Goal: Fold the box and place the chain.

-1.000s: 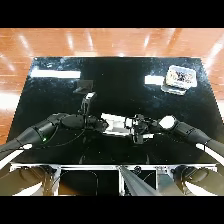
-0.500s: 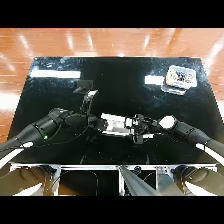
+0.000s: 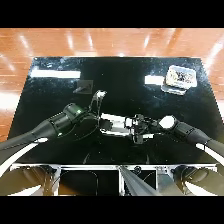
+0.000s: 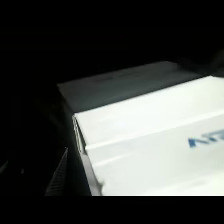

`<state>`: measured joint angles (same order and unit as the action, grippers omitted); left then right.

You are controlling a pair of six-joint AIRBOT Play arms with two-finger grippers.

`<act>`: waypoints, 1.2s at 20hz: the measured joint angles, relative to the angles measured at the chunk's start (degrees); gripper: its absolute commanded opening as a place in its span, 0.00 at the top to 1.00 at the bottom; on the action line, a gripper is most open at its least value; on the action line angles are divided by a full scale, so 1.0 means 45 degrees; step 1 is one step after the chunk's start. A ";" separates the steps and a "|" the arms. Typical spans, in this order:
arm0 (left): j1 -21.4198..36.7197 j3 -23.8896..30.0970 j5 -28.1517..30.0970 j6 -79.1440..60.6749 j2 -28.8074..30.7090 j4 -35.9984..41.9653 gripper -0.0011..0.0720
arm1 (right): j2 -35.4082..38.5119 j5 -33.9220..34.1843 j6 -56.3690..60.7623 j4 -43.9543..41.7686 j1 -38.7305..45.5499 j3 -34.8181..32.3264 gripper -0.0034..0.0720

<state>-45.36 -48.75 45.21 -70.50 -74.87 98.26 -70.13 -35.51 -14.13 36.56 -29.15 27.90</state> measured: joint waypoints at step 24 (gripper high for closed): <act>-0.0253 -0.1710 0.2127 0.2599 -0.1831 -0.0622 0.57 | 0.0000 -0.0005 0.0000 -0.0005 0.0000 0.0000 0.23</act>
